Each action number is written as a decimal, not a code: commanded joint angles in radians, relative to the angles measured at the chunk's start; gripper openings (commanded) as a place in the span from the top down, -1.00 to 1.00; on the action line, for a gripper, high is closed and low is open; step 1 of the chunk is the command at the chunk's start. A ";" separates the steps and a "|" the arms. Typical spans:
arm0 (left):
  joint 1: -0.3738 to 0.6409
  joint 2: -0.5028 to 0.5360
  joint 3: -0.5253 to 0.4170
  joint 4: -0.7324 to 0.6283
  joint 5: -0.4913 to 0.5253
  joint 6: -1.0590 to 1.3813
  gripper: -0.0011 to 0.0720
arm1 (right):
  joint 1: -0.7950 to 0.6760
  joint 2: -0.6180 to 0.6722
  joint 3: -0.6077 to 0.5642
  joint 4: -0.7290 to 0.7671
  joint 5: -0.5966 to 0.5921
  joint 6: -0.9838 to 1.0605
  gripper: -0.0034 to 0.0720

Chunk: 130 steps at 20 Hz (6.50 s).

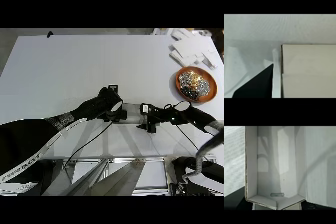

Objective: Fold the box and place the chain.

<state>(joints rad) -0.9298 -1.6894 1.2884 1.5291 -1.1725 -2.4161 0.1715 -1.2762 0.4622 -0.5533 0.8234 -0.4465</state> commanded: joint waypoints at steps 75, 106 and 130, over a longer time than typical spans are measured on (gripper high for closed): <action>0.380 0.095 -0.467 -1.121 0.309 2.991 -0.94 | 0.000 0.001 0.000 0.001 0.000 0.001 -0.25; 0.367 0.083 -0.466 -1.155 0.315 2.992 0.78 | 0.000 0.002 0.000 0.000 -0.014 -0.010 -0.14; 0.367 0.083 -0.466 -1.155 0.315 2.992 0.78 | 0.000 0.558 0.000 -0.509 0.178 0.712 -0.08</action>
<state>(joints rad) -0.5629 -1.6066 0.8215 0.3744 -0.8574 0.5762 0.1711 -0.7799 0.4614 -1.0931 0.9630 0.2241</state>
